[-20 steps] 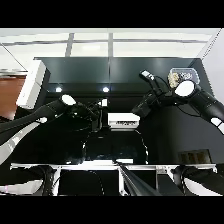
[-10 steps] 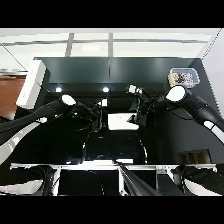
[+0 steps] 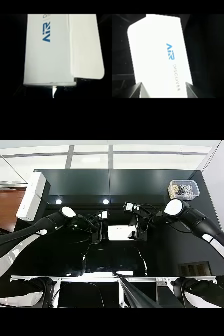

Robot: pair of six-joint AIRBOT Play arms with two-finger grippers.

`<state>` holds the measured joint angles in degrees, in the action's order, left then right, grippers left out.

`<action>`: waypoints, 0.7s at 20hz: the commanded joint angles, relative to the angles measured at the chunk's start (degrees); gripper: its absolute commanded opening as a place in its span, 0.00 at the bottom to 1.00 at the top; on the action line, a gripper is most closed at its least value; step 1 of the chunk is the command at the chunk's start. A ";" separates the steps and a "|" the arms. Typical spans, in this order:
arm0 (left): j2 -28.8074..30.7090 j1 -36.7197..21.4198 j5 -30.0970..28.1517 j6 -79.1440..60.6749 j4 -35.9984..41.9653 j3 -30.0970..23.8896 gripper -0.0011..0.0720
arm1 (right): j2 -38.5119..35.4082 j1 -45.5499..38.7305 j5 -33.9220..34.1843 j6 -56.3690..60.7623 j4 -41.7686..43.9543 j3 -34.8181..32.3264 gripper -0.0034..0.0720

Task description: Fold the box and place the chain.

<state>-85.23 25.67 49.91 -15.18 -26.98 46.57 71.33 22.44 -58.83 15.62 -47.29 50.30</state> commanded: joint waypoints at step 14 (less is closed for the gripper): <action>-0.04 0.04 0.00 -0.02 -0.02 0.02 0.65 | -1.88 0.09 3.43 4.26 -3.69 0.02 0.46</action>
<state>-85.23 25.67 49.80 -15.14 -26.96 46.57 69.49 22.46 -55.35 19.09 -50.92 50.30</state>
